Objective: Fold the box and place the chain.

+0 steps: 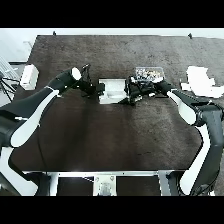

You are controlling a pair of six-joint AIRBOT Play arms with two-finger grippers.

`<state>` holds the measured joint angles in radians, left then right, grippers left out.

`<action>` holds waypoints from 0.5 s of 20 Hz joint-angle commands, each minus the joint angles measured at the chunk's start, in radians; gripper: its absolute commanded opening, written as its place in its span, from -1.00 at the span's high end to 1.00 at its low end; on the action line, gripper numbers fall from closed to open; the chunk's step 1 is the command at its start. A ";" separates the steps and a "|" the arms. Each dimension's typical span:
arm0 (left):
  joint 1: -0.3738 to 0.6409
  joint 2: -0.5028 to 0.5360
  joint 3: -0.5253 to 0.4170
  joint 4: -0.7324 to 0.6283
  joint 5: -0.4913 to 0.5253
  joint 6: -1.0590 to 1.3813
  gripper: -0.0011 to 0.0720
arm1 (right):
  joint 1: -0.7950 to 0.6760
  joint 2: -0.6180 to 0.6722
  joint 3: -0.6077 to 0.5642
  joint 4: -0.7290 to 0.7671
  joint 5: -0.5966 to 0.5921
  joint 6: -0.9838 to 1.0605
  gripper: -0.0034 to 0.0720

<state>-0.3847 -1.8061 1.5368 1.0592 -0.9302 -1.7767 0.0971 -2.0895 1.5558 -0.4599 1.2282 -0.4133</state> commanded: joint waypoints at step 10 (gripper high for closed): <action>-0.059 -0.126 0.251 0.212 -0.303 -0.217 -0.01 | 0.001 0.000 0.000 0.000 0.000 0.001 -0.41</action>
<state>-0.4286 -1.8828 1.7092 1.2274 -1.1103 -1.9541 0.0971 -2.0895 1.5558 -0.4603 1.2278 -0.4129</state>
